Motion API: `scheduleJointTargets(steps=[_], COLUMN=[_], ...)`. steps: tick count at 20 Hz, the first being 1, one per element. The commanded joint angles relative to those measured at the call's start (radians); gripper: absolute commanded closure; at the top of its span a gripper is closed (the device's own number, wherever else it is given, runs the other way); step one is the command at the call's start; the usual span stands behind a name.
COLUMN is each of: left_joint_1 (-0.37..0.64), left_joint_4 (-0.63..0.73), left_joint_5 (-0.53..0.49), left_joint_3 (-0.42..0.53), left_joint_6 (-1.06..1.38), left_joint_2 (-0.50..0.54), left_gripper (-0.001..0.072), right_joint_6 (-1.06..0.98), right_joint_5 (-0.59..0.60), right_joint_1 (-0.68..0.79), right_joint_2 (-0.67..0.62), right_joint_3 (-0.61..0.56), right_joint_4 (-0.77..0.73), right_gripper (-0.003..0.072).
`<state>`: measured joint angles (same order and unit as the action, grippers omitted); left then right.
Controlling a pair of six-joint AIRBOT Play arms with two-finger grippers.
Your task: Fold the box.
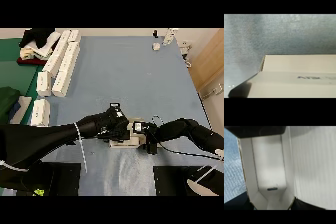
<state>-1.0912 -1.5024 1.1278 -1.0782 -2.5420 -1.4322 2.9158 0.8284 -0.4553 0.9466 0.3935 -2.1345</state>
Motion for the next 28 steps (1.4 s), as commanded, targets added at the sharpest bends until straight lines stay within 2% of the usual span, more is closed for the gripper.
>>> scheduleJointTargets(steps=[1,4,13,14,15,19,20,21,25,26,27,28], left_joint_1=[0.002,0.002,-0.042,-0.044,-0.043,-0.042,-0.042,-0.044,-0.044,-0.043,-0.043,-0.043], left_joint_4=[-0.016,-0.02,-0.022,-0.024,-0.028,-0.061,-0.063,-0.066,-0.065,-0.066,-0.066,-0.066], left_joint_5=[0.078,0.119,0.086,0.087,0.086,0.095,0.095,0.096,0.1,0.105,0.104,0.105], left_joint_3=[-0.041,-0.048,-0.048,-0.048,-0.048,-0.061,-0.061,-0.061,-0.061,-0.062,-0.061,-0.061], left_joint_6=[0.022,0.02,0.009,0.009,0.01,0.009,0.009,0.011,0.013,0.013,0.01,0.002], left_joint_2=[0.0,0.0,-0.06,-0.069,-0.071,-0.071,-0.071,-0.071,-0.071,-0.071,-0.071,-0.071], left_gripper=[0.0349,0.035,0.0352,0.0385,0.0487,0.0487,0.062,0.0697,0.0694,0.0608,0.029,0.0225], right_joint_6=[0.0,0.0,0.0,0.0,0.0,0.0,0.0,0.0,0.0,0.0,0.0,0.0], right_joint_5=[0.0,0.0,0.0,0.0,0.0,0.0,0.0,0.0,0.0,0.0,0.0,0.0], right_joint_1=[-0.001,-0.001,-0.001,-0.001,-0.001,-0.001,-0.001,-0.001,-0.001,-0.001,-0.001,-0.001], right_joint_2=[0.0,0.0,0.0,0.0,0.0,0.0,0.0,0.0,0.0,0.0,0.0,0.0], right_joint_3=[0.0,0.0,0.0,0.0,0.0,0.0,0.0,0.0,0.0,0.0,0.0,0.0], right_joint_4=[0.0,0.0,0.0,0.0,0.0,0.0,0.0,0.0,0.0,0.0,0.0,0.0], right_gripper=[0.0163,0.0163,0.0163,0.0163,0.0163,0.0163,0.0163,0.0163,0.0163,0.0163,0.0163,0.0163])
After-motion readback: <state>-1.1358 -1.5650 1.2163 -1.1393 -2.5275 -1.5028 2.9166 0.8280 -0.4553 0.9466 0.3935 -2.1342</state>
